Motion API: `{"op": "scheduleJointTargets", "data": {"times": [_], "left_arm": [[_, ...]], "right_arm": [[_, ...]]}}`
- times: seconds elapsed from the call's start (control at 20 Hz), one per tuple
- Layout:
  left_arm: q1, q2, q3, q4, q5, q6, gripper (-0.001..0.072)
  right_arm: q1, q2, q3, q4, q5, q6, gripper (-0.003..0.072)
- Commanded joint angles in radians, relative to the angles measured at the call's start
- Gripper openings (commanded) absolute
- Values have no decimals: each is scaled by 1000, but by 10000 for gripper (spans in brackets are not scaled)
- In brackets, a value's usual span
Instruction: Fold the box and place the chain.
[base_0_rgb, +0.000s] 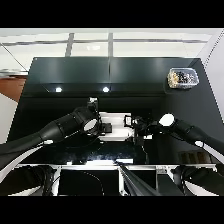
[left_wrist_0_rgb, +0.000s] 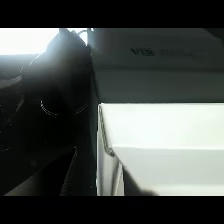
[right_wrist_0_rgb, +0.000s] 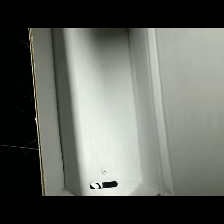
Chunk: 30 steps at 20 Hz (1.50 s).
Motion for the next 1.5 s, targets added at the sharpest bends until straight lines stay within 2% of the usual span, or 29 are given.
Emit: {"op": "scheduleJointTargets", "data": {"times": [0.0, 0.05, 0.15, 0.3, 0.5, 0.75, 0.9, 1.0, 1.45], "left_arm": [[0, -9, 1, -1, 16, -11, 330], [0, -9, 1, -2, 24, -11, 329], [-10, -14, 1, 6, 27, -14, 271], [-20, -35, 14, 3, 52, -34, 271], [-21, -74, 60, 15, -13, -33, 270], [-21, -74, 61, 27, -76, -34, 270], [-21, -74, 60, 26, -62, -53, 237], [-21, -75, 60, 25, -34, -63, 237], [-21, -79, 61, 23, -37, -71, 222]], "right_arm": [[0, 0, 0, 0, 0, 0, 470], [0, 0, 0, 0, 0, 0, 470], [0, 0, 0, 0, 0, 0, 470], [0, 0, 0, 0, -3, 0, 470], [0, 0, 0, 0, -2, 0, 470], [0, 0, 0, 0, -3, 0, 470], [0, 0, 0, 0, -3, 0, 470], [0, 0, 0, 0, -2, 0, 470], [0, 0, 0, 0, -3, 0, 470]]}}
